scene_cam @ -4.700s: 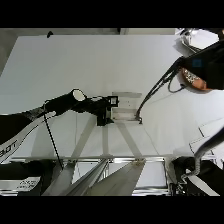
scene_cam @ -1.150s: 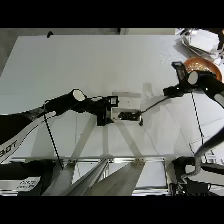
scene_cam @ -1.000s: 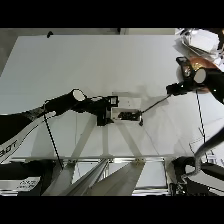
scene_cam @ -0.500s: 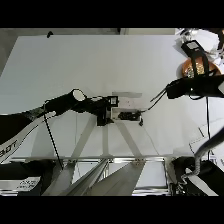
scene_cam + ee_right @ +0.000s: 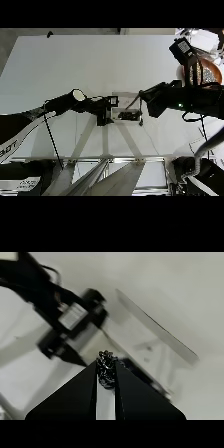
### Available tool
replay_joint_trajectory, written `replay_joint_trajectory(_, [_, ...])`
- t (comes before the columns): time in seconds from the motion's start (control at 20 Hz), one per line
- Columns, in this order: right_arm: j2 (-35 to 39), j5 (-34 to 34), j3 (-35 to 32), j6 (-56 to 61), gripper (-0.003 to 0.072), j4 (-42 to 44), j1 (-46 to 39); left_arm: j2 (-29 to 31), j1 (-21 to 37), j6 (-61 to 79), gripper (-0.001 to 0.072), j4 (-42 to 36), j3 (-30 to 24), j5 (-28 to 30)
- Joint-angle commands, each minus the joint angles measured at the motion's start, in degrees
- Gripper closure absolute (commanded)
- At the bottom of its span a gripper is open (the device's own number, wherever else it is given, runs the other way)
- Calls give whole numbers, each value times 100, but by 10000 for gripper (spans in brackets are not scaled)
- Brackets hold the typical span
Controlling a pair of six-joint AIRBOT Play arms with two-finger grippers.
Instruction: Fold the box and place the chain.
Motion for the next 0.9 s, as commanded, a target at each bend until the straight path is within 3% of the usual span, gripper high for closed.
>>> replay_joint_trajectory(0.0, [15, -605, 9, -17, 680, 365, 402, 4, 4, 0, 457, 2, -2, 0])
replay_joint_trajectory(0.3, [-166, -479, -26, 74, 680, -26, 442, 4, 4, 0, 457, 2, -4, 0])
replay_joint_trajectory(0.6, [-1458, -699, -704, 114, 680, -114, 442, 4, 4, 0, 457, 2, -4, 0])
replay_joint_trajectory(0.85, [-2549, -957, -758, 92, 675, -109, 442, 4, 4, 0, 457, 2, -4, 0])
